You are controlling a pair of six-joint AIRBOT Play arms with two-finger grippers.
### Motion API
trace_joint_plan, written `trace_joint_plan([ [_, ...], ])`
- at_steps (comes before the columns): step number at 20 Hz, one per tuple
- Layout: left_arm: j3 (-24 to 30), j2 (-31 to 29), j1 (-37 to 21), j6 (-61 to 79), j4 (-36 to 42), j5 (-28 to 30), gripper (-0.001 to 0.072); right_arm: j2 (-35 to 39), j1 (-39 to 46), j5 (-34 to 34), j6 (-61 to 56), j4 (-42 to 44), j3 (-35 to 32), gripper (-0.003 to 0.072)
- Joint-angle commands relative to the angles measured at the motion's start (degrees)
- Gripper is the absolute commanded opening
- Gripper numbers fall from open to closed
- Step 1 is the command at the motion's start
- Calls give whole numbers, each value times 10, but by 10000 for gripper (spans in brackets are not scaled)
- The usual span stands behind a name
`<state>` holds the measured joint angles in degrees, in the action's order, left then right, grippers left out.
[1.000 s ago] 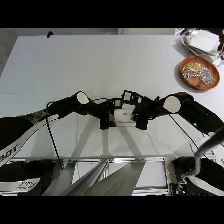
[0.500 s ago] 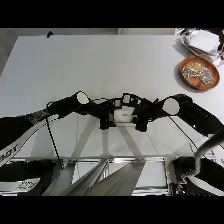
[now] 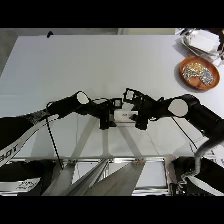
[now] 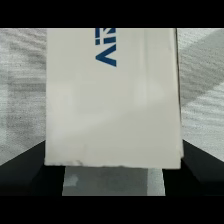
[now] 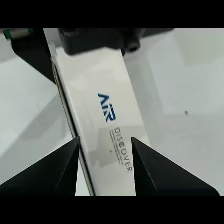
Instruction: Fold the box and place the chain.
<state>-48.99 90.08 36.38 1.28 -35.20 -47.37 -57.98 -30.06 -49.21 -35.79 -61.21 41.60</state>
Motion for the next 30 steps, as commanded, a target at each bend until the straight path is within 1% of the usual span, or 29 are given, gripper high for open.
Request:
trace_joint_plan([
  [1,0,0,0,0,0,0,325,19,30,-7,3,77,-1,117],
  [2,0,0,0,0,0,0,325,19,43,-6,7,112,-6,17],
  [5,0,0,0,0,0,0,325,8,79,-3,141,283,-53,16],
  [6,0,0,0,0,0,0,325,0,84,-1,170,321,-73,16],
  [9,0,0,0,0,0,0,325,-35,84,6,226,377,-113,16],
  [12,0,0,0,0,0,0,325,-73,84,3,239,381,-123,16],
  [18,0,0,0,0,0,0,325,-105,84,-9,254,376,-124,16],
  [22,0,0,0,0,0,0,325,-106,84,-7,259,371,-147,16],
  [30,0,0,0,0,0,0,325,-101,84,14,269,374,-148,16],
])
